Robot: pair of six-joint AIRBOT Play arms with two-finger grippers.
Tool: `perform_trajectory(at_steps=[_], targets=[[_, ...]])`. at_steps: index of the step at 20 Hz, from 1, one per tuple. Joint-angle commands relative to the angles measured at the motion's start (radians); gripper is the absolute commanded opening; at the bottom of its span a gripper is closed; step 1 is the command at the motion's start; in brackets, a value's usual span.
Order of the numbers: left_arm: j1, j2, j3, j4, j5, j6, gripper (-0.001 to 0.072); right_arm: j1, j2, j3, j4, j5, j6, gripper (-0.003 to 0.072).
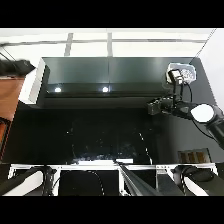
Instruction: Fold the box and place the chain.
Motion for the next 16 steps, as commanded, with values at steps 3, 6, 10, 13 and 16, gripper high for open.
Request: perform_trajectory(at_steps=[3, 6, 10, 13, 16], targets=[[-0.173, 0.395, -0.592, -0.032, 0.323, 0.047, 0.0025, 0.014, -0.069, -0.022, -0.163, -0.050, 0.010, 0.0014], [-0.150, 0.484, -0.646, -0.030, 0.333, 0.048, 0.0026, 0.014, -0.069, -0.022, -0.163, -0.052, 0.010, 0.0014], [-0.146, 0.498, -0.646, -0.035, 0.334, 0.045, 0.0026, 0.014, -0.069, -0.022, -0.163, -0.052, 0.010, 0.0014], [-0.146, 0.498, -0.646, -0.035, 0.335, 0.045, 0.0027, 0.014, -0.069, -0.022, -0.163, -0.052, 0.010, 0.0014], [-0.146, 0.498, -0.646, -0.035, 0.335, 0.045, 0.0026, 0.014, -0.069, -0.022, -0.163, -0.052, 0.010, 0.0014]])
